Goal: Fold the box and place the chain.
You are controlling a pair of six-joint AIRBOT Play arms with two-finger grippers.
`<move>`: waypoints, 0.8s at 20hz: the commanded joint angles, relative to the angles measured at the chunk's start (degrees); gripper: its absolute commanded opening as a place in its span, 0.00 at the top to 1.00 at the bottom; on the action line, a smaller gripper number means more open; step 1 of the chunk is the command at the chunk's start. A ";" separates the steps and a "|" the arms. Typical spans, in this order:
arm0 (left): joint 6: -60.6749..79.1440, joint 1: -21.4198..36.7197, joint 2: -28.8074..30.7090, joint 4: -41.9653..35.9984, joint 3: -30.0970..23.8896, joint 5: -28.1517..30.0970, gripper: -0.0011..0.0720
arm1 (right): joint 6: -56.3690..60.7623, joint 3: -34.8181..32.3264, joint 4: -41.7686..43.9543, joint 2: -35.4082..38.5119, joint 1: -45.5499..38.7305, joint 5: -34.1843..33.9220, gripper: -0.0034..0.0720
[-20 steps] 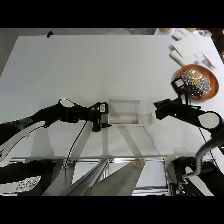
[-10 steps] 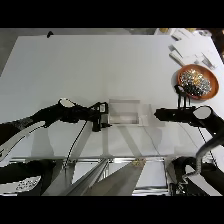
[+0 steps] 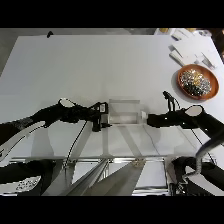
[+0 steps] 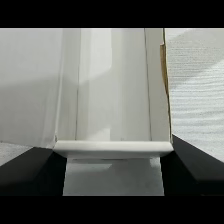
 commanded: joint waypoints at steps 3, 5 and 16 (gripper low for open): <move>0.00 -0.02 -0.04 0.02 -0.02 0.02 0.78 | -2.32 0.02 3.45 4.04 0.59 2.93 0.75; 0.00 -0.02 -0.04 0.02 -0.02 0.02 0.78 | -2.32 0.02 3.67 5.31 0.59 3.58 0.69; 0.00 -0.02 -0.04 0.02 -0.02 0.02 0.78 | -2.29 0.02 6.75 7.52 4.37 0.57 0.50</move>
